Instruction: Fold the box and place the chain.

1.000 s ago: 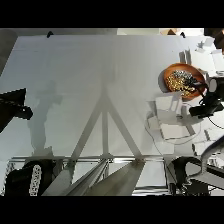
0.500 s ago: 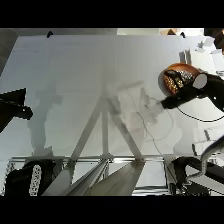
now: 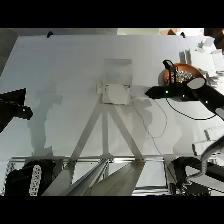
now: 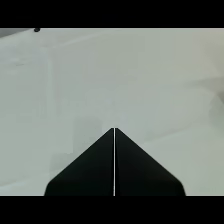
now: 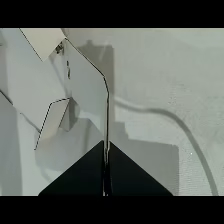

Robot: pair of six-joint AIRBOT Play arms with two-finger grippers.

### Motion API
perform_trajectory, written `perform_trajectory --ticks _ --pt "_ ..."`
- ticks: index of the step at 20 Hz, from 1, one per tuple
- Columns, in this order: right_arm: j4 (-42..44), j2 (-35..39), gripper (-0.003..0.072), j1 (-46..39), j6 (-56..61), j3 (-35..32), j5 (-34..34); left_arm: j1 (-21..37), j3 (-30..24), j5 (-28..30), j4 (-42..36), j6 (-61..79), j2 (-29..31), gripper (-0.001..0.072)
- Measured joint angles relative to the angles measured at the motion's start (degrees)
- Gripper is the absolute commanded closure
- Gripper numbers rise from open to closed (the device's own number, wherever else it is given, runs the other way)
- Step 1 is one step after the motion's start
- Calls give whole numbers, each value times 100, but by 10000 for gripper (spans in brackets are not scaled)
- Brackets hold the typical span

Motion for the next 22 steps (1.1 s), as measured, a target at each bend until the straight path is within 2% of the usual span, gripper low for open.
perform_trajectory --ticks 4,10,13,16,22 --pt "-46 -24 684 2 -85 -166 -48 0 0 2 2 0 -2 698" --pt "-284 -26 685 2 -717 -223 446 0 0 2 0 0 -2 698" --pt "-256 -26 685 116 -1038 -267 435 0 0 2 0 0 -2 698" --pt "-133 -22 685 544 -1196 -407 -26 0 0 0 0 2 -2 698" --pt "90 114 685 1478 -1097 -546 -1596 0 0 0 2 0 -2 698"
